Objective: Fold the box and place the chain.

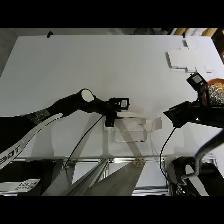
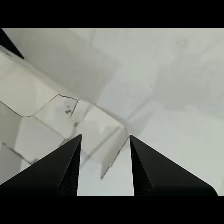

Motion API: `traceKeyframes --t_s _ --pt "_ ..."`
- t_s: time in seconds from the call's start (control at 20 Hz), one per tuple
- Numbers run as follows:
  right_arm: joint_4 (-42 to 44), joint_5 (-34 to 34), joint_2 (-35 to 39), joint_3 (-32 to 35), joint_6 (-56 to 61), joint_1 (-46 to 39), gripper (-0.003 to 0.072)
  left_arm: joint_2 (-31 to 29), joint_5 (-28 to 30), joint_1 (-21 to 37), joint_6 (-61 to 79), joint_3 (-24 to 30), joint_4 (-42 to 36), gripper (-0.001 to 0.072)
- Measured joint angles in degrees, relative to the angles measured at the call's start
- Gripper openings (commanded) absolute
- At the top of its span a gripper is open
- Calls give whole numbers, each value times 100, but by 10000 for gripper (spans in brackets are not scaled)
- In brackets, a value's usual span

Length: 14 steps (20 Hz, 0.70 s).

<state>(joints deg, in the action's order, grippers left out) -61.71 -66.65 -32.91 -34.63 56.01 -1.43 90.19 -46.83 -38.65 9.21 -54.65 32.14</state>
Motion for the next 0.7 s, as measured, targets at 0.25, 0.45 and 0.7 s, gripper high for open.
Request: traceKeyframes --t_s 0.25,0.45,0.7 --pt "0 0 0 0 2 -2 337 31 -94 2 0 -122 133 1" --pt "2 2 0 0 2 -2 337 129 -234 2 81 -149 138 3" --pt "0 0 0 0 0 -2 337 170 -157 2 114 -153 155 7"
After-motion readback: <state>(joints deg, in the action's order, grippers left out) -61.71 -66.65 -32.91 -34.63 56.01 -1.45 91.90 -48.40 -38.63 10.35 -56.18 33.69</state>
